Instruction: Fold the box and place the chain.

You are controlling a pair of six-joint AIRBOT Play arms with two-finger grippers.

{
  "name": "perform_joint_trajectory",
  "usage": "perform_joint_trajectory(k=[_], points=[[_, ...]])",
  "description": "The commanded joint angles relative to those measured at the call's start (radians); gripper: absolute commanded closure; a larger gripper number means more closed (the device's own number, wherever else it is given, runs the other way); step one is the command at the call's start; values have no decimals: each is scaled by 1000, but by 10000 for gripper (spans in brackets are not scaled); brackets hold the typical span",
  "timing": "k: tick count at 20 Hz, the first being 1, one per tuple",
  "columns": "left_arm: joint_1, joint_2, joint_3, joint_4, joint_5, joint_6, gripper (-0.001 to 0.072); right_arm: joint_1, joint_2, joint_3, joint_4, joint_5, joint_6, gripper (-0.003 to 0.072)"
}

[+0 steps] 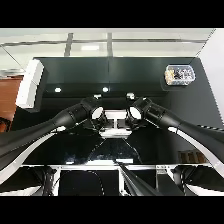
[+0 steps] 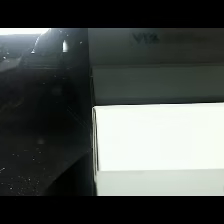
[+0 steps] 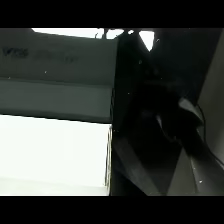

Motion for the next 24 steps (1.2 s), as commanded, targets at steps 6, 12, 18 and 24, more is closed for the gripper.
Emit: perform_joint_trajectory(k=[6,12,18,24], points=[[0,0,0,1,3,2,683,3,-2,1,10,-5,38,479],[0,0,0,1,3,2,683,3,-20,29,-8,80,39,503],[0,0,0,1,0,2,683,6,-61,69,-31,109,39,638],[0,0,0,0,0,2,683,11,-60,87,-16,115,30,610]])
